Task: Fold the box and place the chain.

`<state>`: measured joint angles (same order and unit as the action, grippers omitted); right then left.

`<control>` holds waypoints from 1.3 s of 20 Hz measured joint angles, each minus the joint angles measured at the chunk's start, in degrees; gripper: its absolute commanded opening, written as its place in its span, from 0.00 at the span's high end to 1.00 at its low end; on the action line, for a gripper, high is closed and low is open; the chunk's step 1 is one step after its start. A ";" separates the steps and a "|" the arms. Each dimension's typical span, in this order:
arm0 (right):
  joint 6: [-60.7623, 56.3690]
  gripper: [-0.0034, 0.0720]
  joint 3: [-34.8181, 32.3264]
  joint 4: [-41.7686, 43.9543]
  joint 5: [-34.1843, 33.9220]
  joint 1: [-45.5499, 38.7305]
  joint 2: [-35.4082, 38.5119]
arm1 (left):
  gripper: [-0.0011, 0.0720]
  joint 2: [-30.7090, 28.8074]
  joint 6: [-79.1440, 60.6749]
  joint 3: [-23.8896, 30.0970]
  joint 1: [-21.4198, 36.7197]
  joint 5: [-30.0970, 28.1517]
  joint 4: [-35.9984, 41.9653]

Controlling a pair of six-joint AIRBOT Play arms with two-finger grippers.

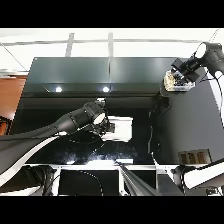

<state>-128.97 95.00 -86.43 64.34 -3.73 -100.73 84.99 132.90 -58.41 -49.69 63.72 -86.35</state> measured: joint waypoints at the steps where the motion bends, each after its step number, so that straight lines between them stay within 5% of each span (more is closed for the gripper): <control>1: -1.40 0.22 0.76 0.61 0.26 -0.15 -1.05 | 0.94 0.00 0.00 0.00 0.00 0.00 0.02; 12: -9.31 0.23 2.75 7.91 -3.43 -1.01 -7.61 | 0.94 0.00 -0.09 0.00 -0.02 0.76 0.02; 13: -9.44 0.48 2.75 8.61 -3.96 -0.96 -8.02 | 0.94 0.00 -0.11 0.00 -0.02 0.96 0.02; 16: -9.40 0.94 2.75 9.60 -4.90 -0.96 -8.94 | 0.94 0.00 -0.09 0.00 -0.02 1.29 0.02; 26: 15.69 0.95 2.75 11.23 -1.14 -2.75 -0.61 | 0.94 0.00 0.02 0.02 -0.02 1.55 0.02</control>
<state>-113.27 97.76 -75.20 63.20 -6.48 -101.34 84.99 132.92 -58.39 -49.71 65.28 -86.32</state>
